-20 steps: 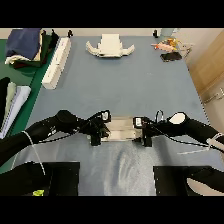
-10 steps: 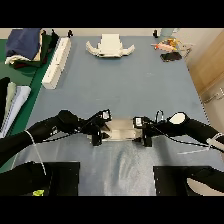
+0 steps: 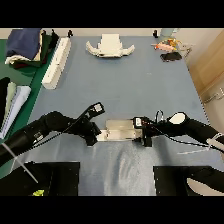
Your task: Fold the box.
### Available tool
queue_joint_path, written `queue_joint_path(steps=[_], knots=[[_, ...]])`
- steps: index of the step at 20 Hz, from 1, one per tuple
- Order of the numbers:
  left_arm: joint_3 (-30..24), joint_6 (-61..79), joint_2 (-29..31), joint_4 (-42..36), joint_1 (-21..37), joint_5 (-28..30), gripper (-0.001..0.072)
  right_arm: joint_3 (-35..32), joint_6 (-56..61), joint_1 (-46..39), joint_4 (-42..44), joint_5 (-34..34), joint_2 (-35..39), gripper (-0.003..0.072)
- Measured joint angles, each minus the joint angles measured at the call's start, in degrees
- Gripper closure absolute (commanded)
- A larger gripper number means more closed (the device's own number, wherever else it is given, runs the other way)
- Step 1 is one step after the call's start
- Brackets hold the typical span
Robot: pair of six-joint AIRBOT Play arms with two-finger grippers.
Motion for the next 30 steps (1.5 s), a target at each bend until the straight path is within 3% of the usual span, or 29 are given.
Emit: queue_joint_path(steps=[6, 10, 14, 21, 25, 30], knots=[[-0.1, -46.1, 11.7, 22.5, 5.7, -9.7, 0.0693, 0.0, 0.0, 0.0, 0.0, 0.0, 0.0, 0.0178], [-1.8, -58.3, 11.9, 24.2, 11.8, -13.8, 0.0693, 0.0, 0.1, 0.0, 0.0, 0.0, 0.0, 0.0178], [-4.7, -57.5, 7.5, 15.6, 12.6, -10.9, 0.0694, 0.0, 0.1, 0.0, 0.0, 0.0, 0.0, 0.0178], [-6.6, -41.2, -3.7, -7.3, 8.5, -0.7, 0.0694, 0.0, 0.1, 0.0, 0.0, 0.0, 0.0, 0.0179], [-6.5, -33.6, -4.8, -15.6, 7.2, 0.9, 0.0693, 0.0, 0.1, 0.0, 0.0, 0.0, 0.0, 0.0179], [-6.4, -30.8, -3.2, -18.6, 6.8, 0.9, 0.0691, 0.0, 0.1, 0.0, 0.0, 0.0, 0.0, 0.0179]])
